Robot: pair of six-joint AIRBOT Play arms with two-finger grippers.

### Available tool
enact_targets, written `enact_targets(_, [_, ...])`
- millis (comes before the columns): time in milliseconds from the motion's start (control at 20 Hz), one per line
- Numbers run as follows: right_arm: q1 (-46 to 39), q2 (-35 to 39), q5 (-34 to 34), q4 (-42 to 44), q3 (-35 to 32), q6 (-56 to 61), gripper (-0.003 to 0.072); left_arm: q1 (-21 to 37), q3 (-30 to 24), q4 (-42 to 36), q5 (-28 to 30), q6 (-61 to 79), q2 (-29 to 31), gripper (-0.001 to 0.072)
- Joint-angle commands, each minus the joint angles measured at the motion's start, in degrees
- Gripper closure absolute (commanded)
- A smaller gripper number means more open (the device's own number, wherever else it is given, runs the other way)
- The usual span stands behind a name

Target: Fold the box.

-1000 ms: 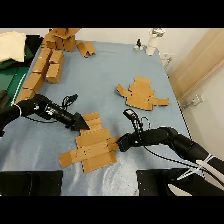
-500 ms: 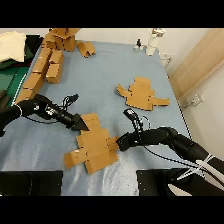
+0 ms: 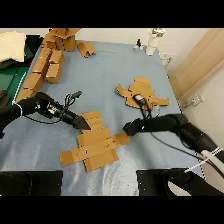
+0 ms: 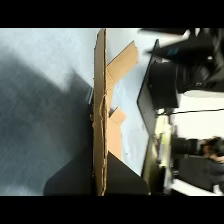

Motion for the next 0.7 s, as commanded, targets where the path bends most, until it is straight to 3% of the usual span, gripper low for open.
enact_targets(0, [-5.35, 0.04, -11.78, -6.86, 8.59, 9.18, 0.0411, -5.60, 0.24, 0.00, 7.54, 6.80, 4.44, 0.0697])
enact_targets(50, [-5.35, 0.07, -14.25, -5.49, 9.73, 9.14, 0.0685, -8.20, 0.24, 0.04, 10.51, 9.75, 6.47, 0.0697])
enact_targets(250, [-5.27, 0.28, -19.08, 5.77, 9.88, 9.14, 0.0685, -17.18, 0.09, 0.90, 22.45, 20.85, 13.60, 0.0697])
enact_targets(650, [2.29, 2.43, -18.03, 1.38, 9.84, 17.35, 0.0685, -20.94, -6.43, 1.75, 26.71, 31.12, 15.80, 0.0696])
